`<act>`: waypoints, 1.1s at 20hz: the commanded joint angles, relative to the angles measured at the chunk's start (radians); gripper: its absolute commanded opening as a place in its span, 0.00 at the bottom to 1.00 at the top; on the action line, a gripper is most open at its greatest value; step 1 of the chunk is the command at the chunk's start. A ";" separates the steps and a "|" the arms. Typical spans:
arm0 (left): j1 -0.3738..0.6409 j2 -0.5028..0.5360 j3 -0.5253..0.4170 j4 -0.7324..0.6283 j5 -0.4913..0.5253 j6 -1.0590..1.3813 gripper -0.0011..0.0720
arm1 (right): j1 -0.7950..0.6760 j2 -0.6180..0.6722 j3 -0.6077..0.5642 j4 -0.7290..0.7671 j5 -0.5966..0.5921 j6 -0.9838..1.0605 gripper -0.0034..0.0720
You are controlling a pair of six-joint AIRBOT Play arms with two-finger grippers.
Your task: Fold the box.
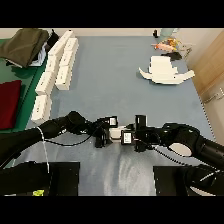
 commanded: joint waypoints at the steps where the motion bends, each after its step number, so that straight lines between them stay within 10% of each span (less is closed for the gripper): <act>1: 0.000 0.000 0.000 0.000 0.000 0.000 0.71 | 0.001 -0.033 0.000 0.002 -0.008 0.000 0.35; 11: 0.000 0.000 0.000 0.000 0.000 0.000 0.71 | 0.001 -0.040 0.000 0.084 0.058 0.000 0.15; 22: 0.000 0.000 0.000 0.000 0.000 0.000 0.71 | 0.002 -0.040 0.000 0.134 0.092 -0.001 0.16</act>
